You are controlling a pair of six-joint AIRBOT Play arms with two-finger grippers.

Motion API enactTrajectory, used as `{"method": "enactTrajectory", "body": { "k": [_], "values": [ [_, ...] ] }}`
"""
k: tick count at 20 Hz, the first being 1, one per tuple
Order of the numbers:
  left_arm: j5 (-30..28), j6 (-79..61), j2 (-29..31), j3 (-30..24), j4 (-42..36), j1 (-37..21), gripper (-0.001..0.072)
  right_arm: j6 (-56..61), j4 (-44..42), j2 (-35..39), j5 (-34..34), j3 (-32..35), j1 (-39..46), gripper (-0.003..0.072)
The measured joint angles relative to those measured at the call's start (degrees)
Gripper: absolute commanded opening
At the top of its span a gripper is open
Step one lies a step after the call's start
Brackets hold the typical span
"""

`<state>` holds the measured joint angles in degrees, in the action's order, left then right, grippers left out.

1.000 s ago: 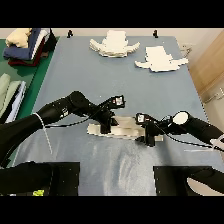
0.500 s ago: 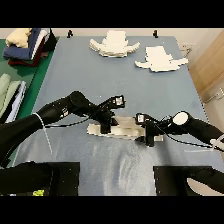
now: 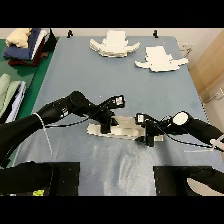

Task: Fold the box.

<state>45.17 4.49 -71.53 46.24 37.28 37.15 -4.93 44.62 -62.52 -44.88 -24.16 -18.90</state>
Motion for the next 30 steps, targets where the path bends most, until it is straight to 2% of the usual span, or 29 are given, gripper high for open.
{"method": "enactTrajectory", "body": {
  "k": [18, 19, 20, 21, 26, 30],
  "values": [
    [-0.7, 0.0, 0.0, 0.0, -0.5, 0.0, 0.0018, -0.02, -0.07, 0.0, 0.33, 0.0, -0.02, 0.0491],
    [-0.79, 0.0, 0.0, 0.0, -0.5, 0.0, 0.0157, -0.02, -0.07, 0.0, 0.33, 0.0, 0.0, 0.049],
    [-1.25, 0.24, -0.17, -0.02, -0.5, 0.02, 0.0472, 0.0, -0.09, 0.0, 0.33, 0.0, 0.0, 0.0491],
    [-0.63, 0.24, -0.28, -0.13, 0.44, 0.09, 0.06, 0.0, -0.13, 0.0, 0.31, 0.0, 0.0, 0.049],
    [-1.07, 0.74, 0.59, 0.07, 1.38, -0.24, 0.06, 0.0, -0.11, 0.0, 0.33, 0.0, 0.0, 0.0491],
    [1.51, 12.07, 4.31, 0.07, 11.34, -2.73, 0.0599, 0.0, -0.09, 0.0, 0.33, 0.0, 0.0, 0.0491]
  ]
}}
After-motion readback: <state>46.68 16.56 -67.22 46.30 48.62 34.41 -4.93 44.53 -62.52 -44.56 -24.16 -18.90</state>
